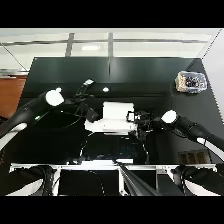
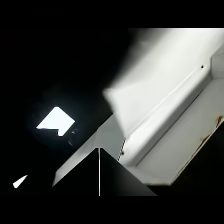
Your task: Fold the box and place the chain.
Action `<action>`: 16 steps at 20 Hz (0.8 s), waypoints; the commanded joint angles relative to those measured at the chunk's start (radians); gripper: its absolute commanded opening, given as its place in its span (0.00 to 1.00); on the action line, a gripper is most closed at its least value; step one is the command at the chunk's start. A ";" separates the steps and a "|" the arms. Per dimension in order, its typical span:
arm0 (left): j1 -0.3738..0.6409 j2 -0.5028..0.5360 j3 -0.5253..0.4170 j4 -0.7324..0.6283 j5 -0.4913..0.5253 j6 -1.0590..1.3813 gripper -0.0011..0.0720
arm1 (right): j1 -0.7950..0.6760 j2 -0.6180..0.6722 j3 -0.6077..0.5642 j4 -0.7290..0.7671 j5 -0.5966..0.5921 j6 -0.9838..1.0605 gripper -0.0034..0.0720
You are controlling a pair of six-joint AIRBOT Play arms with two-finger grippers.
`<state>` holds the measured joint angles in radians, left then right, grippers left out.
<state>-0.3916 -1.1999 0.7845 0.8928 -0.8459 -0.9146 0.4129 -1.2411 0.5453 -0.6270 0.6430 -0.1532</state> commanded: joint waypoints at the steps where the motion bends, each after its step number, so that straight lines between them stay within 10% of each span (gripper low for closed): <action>1: 0.053 0.218 -0.161 -0.023 0.094 0.024 0.06 | 0.001 -0.001 0.000 -0.001 0.000 -0.002 0.66; 4: 0.020 0.279 -0.224 -0.110 0.015 0.336 0.06 | 0.001 -0.001 0.000 -0.001 0.000 -0.002 0.66; 5: 0.002 0.272 -0.224 -0.100 0.018 0.418 0.22 | 0.001 -0.001 0.000 -0.001 0.000 -0.002 0.66; 7: -0.036 0.242 -0.224 -0.089 0.094 0.597 0.99 | 0.001 -0.001 0.000 -0.001 0.000 -0.002 0.66; 10: -0.084 0.164 -0.216 -0.028 0.194 0.738 0.96 | 0.001 -0.001 0.000 -0.001 0.001 -0.002 0.66; 16: -0.099 0.003 -0.116 0.007 0.058 0.831 0.94 | 0.001 -0.001 0.000 -0.001 0.000 -0.002 0.66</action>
<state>-0.4824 -1.1301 0.6312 0.9161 -0.7540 -0.1612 0.4129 -1.2411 0.5453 -0.6281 0.6430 -0.1551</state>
